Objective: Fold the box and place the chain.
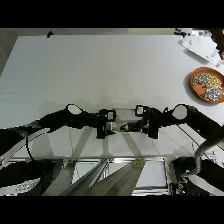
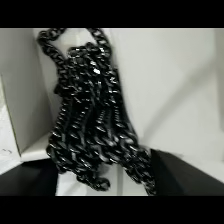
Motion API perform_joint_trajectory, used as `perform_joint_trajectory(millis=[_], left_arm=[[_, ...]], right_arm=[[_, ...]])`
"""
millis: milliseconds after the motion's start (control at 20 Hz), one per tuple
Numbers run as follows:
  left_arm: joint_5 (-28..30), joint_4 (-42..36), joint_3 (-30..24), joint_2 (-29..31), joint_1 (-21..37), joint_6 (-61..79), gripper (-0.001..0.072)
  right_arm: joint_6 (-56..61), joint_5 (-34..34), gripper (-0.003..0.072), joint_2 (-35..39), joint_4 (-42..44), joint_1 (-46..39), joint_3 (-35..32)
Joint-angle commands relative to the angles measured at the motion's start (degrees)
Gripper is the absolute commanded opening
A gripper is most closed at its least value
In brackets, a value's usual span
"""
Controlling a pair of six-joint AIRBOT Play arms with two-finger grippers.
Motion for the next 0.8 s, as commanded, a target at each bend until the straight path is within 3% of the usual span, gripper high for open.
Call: perform_joint_trajectory(millis=[0,100,300,450,500,750], left_arm=[[0.0,0.0,0.0,0.0,0.0,0.0,0.0279],[0.0,0.0,0.0,0.0,0.0,0.0,0.0279],[0.0,0.0,0.0,0.0,0.0,0.0,0.0279],[0.0,0.0,0.0,0.0,0.0,0.0,0.0279],[0.0,0.0,0.0,0.0,0.0,0.0,0.0279],[0.0,0.0,0.0,0.0,0.0,0.0,0.0279]], right_arm=[[-1.4,-0.7,0.0484,-0.6,1.9,1.0,0.0],[-1.3,0.7,0.0291,-0.6,1.6,1.0,0.0],[-1.2,5.5,0.0057,-0.6,1.0,1.0,0.0],[1.1,6.8,0.0044,-0.6,-1.3,1.0,0.0],[2.2,7.2,0.0003,-0.6,-2.5,1.0,0.0],[7.5,8.8,0.0005,0.1,-8.1,1.0,0.0]])
